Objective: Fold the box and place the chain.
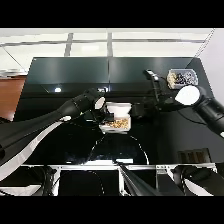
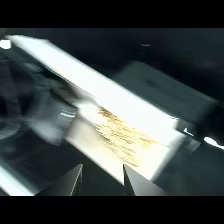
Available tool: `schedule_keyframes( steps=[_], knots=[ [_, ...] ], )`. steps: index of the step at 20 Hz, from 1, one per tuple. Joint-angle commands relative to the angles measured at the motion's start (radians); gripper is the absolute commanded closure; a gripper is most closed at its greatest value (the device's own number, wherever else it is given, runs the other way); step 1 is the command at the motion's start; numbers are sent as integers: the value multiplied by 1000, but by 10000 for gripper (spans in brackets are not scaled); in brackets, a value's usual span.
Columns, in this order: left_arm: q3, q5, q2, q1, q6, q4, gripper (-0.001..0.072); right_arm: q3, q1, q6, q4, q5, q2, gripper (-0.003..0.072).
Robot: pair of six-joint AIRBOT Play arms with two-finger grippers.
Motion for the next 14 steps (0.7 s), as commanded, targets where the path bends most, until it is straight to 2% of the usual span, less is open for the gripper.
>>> schedule_keyframes(
  steps=[1,3,7,14],
  knots=[
    [0,2,-1,0,0,0,683,-2,-119,3,-272,156,26,373],
    [0,10,-1,0,0,1,682,-9,-148,2,-320,206,26,373],
    [0,8,-1,0,1,1,682,-20,-144,2,-257,190,26,373],
    [21,7,3,0,-87,0,681,-20,-140,2,-252,177,26,373]
  ],
)
